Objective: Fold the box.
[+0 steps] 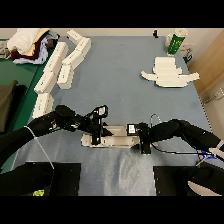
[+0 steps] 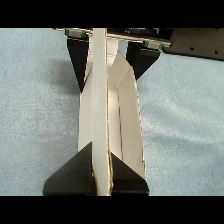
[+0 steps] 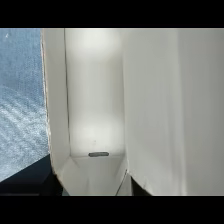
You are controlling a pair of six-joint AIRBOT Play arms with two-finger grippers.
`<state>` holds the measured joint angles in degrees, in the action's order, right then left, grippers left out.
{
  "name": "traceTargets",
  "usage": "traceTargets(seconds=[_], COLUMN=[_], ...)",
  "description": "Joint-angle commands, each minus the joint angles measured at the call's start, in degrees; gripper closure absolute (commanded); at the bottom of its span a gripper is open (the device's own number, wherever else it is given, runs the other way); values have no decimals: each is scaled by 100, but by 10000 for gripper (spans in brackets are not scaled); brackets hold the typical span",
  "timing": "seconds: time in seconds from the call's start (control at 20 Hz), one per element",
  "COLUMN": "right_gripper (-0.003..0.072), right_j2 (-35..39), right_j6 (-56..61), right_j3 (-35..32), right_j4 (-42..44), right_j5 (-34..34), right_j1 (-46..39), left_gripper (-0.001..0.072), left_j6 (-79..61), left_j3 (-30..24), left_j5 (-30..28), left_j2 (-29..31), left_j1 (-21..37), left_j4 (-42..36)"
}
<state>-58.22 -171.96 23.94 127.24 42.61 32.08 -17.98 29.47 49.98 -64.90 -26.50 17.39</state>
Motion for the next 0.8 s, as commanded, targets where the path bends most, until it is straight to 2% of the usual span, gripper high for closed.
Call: traceTargets(seconds=[0.0,0.25,0.3,0.35,0.4,0.6,0.7,0.75], right_gripper=[243,243,243,243,243,243,243,243], right_j2=[2,2,2,2,2,2,2,2], right_j6=[0,0,0,0,0,0,0,0], right_j3=[2,2,2,2,2,2,2,2], right_j4=[2,2,2,2,2,2,2,2], right_j5=[-7,-7,-7,-7,-7,-7,-7,-7], right_j1=[4,4,4,4,4,4,4,4], left_gripper=[695,693,663,404,294,297,296,295], left_j6=[0,11,9,59,251,636,1878,2809], left_j3=[4,4,4,4,7,7,59,122], left_j5=[4,-28,-28,-33,-37,-50,-22,96], left_j2=[-4,-4,-2,-2,-2,63,400,693], left_j1=[4,7,7,7,7,76,293,452], left_j4=[-87,-83,-83,-85,-85,39,750,1427])
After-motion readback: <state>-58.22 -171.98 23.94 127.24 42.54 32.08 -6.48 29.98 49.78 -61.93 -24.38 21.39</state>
